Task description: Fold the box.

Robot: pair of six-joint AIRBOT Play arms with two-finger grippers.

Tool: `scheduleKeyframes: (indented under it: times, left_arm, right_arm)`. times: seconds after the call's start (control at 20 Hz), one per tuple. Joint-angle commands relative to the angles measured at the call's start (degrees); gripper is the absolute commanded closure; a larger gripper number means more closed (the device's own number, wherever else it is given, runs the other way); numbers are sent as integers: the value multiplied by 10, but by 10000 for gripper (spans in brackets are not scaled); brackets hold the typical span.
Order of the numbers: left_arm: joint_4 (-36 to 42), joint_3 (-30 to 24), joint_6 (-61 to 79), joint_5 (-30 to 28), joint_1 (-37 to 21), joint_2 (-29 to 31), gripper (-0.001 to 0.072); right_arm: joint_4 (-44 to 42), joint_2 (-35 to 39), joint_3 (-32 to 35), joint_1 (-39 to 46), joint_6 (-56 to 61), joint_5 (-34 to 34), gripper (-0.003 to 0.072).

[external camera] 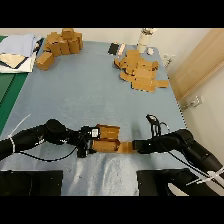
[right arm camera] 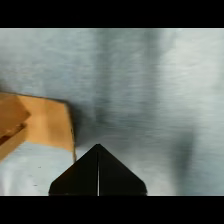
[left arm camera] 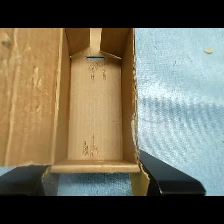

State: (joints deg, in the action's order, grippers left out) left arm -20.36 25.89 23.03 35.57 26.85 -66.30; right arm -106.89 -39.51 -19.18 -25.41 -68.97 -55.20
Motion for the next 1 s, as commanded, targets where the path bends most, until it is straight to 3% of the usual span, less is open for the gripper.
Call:
scheduleKeyframes:
  times: [0.0, 0.2, 0.5, 0.6, 0.65, 0.7, 0.75, 0.9, 0.95]
  left_arm:
    - [0, 0, 0, 0, 0, 0, 236]
    - [0, 0, 0, 0, 0, 0, 236]
    - [0, 0, 0, 0, 0, 0, 236]
    - [0, 0, 0, 0, 0, 0, 236]
    - [0, 0, 0, 0, 0, 0, 236]
    - [0, 0, 0, 0, 0, 0, 236]
    - [0, 0, 0, 0, 0, 0, 236]
    - [0, 0, 0, 0, 0, 0, 236]
    - [0, 0, 0, 0, 0, 0, 236]
  right_arm:
    - [-75, -26, 17, -42, -5, 84, 683]
    - [-106, -33, 14, -97, -5, 146, 683]
    - [-90, -33, -45, -101, -5, 105, 674]
    - [-86, -33, -56, -101, -14, 100, 574]
    - [-86, -33, -62, -101, -16, 95, 562]
    - [-86, -33, -66, -101, -15, 92, 442]
    - [-86, -33, -71, -101, -15, 91, 379]
    - [-87, -33, -76, -101, -15, 91, 377]
    - [-87, -33, -76, -101, -15, 90, 320]
